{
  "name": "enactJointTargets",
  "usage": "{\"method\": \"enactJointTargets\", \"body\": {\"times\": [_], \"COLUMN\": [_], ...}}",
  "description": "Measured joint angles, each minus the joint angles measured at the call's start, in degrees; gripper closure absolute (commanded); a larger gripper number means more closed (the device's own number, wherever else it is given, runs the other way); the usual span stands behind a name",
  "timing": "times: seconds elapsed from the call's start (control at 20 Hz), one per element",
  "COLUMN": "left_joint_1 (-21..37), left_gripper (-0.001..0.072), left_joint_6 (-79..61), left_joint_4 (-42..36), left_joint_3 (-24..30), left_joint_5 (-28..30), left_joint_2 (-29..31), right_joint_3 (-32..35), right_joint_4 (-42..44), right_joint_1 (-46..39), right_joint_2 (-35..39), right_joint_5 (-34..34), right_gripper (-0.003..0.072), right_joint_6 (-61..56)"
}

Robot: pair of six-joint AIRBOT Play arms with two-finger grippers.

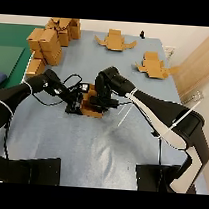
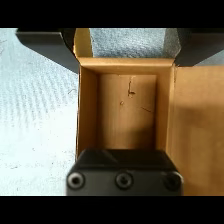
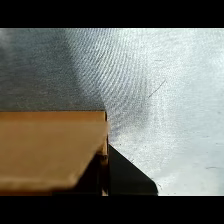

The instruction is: Fold the box.

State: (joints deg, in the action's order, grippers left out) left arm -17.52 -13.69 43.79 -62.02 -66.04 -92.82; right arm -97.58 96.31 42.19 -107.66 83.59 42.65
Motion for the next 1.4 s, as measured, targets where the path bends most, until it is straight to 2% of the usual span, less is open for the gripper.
{"method": "enactJointTargets", "body": {"times": [0.15, 0.25, 0.3, 0.5, 0.55, 0.6, 0.8, 0.95, 1.0, 1.05, 1.1, 1.25, 1.4], "left_joint_1": [0.0, 0.0, 0.0, 0.0, 0.0, 0.0, 0.0, 0.0, 0.0, 0.0, 0.0, 0.0, 0.0], "left_gripper": [0.0693, 0.0693, 0.0693, 0.0693, 0.0693, 0.0693, 0.0693, 0.0693, 0.0693, 0.0693, 0.0693, 0.0693, 0.0693], "left_joint_6": [0.09, 0.11, 0.17, 0.42, 0.42, 0.39, 0.33, 0.22, 0.22, 0.22, 0.22, 0.22, 0.24], "left_joint_4": [-0.02, -0.02, -0.04, -0.22, -0.17, -0.15, -0.11, -0.02, 0.02, 0.04, 0.07, 0.11, 0.13], "left_joint_3": [0.0, 0.0, 0.0, 0.0, 0.0, 0.0, 0.0, 0.0, 0.0, 0.0, 0.0, 0.0, 0.0], "left_joint_5": [-0.04, -0.09, -0.11, -0.13, -0.13, -0.13, -0.13, -0.13, -0.13, -0.13, -0.13, -0.11, -0.09], "left_joint_2": [0.0, 0.0, 0.0, -0.02, -0.02, -0.02, -0.02, -0.02, -0.02, -0.02, 0.0, -0.02, -0.02], "right_joint_3": [-0.94, -1.92, -2.45, -3.85, -4.07, -4.15, -4.31, -4.33, -4.26, -4.04, -3.32, 2.05, 11.56], "right_joint_4": [-0.52, -0.28, 0.09, -0.9, -1.55, -1.7, -2.97, -3.3, -3.65, -4.0, -4.5, -4.87, 1.86], "right_joint_1": [0.28, 0.31, 0.42, 0.33, 0.31, 0.26, -0.74, -1.88, -2.27, -2.78, -3.48, -7.04, -14.99], "right_joint_2": [-0.59, -0.85, -1.05, -0.24, 0.22, 0.5, 2.27, 4.92, 6.1, 7.74, 9.75, 17.11, 22.01], "right_joint_5": [1.16, 1.97, 1.95, 1.68, 1.53, 1.2, 2.08, 2.73, 2.75, 2.84, 2.84, 0.72, -8.39], "right_gripper": [0.0658, 0.0451, 0.038, 0.0359, 0.0262, 0.0222, 0.0222, 0.0223, 0.0262, 0.043, 0.0681, 0.0683, 0.0682], "right_joint_6": [0.28, 1.07, 1.29, 1.99, 2.29, 2.56, 4.48, 7.54, 8.98, 10.64, 12.37, 16.87, 22.75]}}
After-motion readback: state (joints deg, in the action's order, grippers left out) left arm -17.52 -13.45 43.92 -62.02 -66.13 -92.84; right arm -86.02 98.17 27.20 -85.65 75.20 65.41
